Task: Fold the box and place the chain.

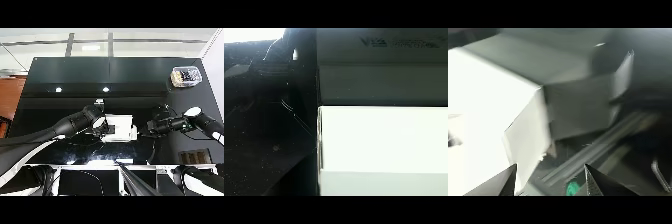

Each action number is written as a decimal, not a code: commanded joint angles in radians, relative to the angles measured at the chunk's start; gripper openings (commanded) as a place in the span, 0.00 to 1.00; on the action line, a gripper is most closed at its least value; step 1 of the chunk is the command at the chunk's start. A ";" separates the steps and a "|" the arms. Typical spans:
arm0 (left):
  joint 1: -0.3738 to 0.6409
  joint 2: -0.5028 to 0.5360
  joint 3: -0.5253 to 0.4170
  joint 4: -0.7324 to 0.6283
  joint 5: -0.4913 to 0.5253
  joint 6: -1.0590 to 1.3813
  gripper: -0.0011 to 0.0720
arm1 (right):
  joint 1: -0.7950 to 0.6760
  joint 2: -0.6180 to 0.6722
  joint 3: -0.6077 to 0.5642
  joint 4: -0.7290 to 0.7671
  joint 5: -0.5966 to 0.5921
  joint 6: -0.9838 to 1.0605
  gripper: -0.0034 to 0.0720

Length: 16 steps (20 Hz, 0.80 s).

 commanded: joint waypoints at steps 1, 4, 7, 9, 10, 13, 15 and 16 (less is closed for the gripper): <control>0.000 -0.001 0.000 0.000 0.000 0.000 0.05 | 0.017 -0.002 0.029 0.092 0.068 -0.044 0.71; 0.000 -0.001 0.000 0.000 -0.003 0.000 0.05 | 0.104 -0.002 0.029 0.097 0.013 -0.030 0.71; 0.000 -0.001 0.000 0.000 -0.003 0.000 0.05 | 0.210 -0.002 0.029 0.097 -0.089 0.001 0.71; 0.000 -0.001 0.000 0.000 -0.003 0.000 0.05 | 0.257 -0.002 0.032 0.085 -0.158 0.045 0.71; 0.000 -0.001 0.000 0.000 -0.003 0.000 0.05 | 0.277 -0.002 0.039 0.067 -0.182 0.066 0.71; 0.000 -0.001 0.000 0.000 -0.003 0.000 0.05 | 0.349 -0.002 0.090 -0.044 -0.233 0.182 0.71; 0.000 -0.001 0.000 0.000 -0.003 0.000 0.05 | 0.405 -0.002 0.144 -0.193 -0.250 0.317 0.67; 0.000 -0.001 0.000 0.000 -0.003 0.000 0.05 | 0.429 -0.002 0.169 -0.274 -0.251 0.394 0.67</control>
